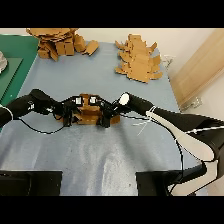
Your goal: Fold the box.
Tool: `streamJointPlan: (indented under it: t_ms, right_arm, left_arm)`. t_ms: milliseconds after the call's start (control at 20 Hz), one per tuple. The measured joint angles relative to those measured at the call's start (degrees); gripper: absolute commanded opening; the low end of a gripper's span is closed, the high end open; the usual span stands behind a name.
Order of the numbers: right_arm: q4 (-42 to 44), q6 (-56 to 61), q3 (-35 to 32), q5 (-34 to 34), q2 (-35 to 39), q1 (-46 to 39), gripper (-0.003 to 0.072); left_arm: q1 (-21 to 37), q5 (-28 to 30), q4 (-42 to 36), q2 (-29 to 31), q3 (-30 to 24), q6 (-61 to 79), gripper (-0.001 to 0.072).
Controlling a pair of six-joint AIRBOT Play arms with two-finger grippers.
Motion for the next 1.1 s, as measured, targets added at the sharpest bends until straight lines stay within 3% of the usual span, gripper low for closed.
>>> streamJointPlan:
  t_ms: [600, 650, 700, 900, 1100]
  right_arm:
    - [0.0, 0.2, 0.0, 0.0, 0.0, 0.0, 0.0507]
    - [0.0, 0.2, 0.0, 0.0, 0.0, 0.0, 0.0508]
    - [0.0, 0.2, 0.0, 0.0, 0.0, 0.0, 0.0507]
    - [0.1, 0.3, 0.0, 0.0, 0.0, 0.0, 0.0508]
    - [0.1, 0.3, 0.0, 0.0, 0.0, 0.0, 0.0507]
  left_arm:
    - [0.0, 0.1, 0.1, 0.0, 0.0, -2.2, 0.0418]
    - [0.0, 0.3, 0.2, 0.0, 0.0, -3.1, 0.0294]
    - [0.0, 0.6, 0.6, 0.2, 0.0, -4.6, 0.0009]
    - [0.7, 0.3, 8.8, 2.8, 0.0, -15.1, 0.0012]
    - [7.2, 2.2, 15.0, 6.9, 0.0, -26.7, 0.0013]
